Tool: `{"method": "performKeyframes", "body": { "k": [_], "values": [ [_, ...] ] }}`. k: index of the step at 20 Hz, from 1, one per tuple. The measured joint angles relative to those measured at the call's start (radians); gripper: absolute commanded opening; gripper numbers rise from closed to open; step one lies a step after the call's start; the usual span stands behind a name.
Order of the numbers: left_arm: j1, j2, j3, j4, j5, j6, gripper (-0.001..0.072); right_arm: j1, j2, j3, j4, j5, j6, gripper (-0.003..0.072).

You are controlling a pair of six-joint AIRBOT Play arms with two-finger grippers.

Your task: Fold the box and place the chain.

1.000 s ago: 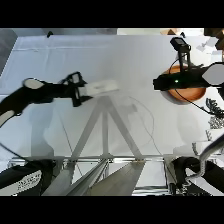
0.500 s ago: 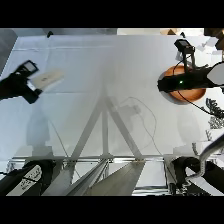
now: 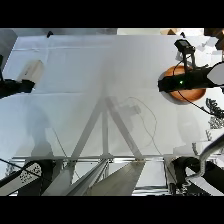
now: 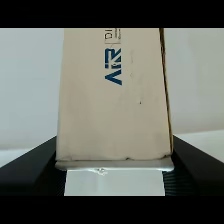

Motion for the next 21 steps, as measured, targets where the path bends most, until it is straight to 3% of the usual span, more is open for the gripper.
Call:
{"method": "performKeyframes", "body": {
  "k": [2,3,5,6,12,21],
  "values": [
    [-0.021,-0.065,0.000,-0.021,0.003,0.008,0.0024,0.000,0.000,0.000,0.001,0.000,0.000,0.0013],
    [-0.031,-0.092,0.000,-0.022,0.003,0.025,0.0130,0.000,0.000,0.000,0.001,0.000,0.000,0.0013],
    [-0.045,-0.129,0.000,-0.021,0.014,0.055,0.0616,0.000,0.000,0.000,0.002,-0.001,0.000,0.0013],
    [-0.050,-0.142,0.000,-0.013,0.012,0.064,0.0703,0.000,0.000,0.000,0.002,-0.001,0.000,0.0013],
    [-0.058,-0.153,-0.001,0.051,0.013,0.089,0.0703,0.000,0.000,0.000,0.002,-0.002,0.000,0.0013],
    [-0.060,-0.001,-0.001,0.137,0.004,0.092,0.0702,0.000,0.000,0.000,0.002,-0.002,0.000,0.0013]
  ]
}}
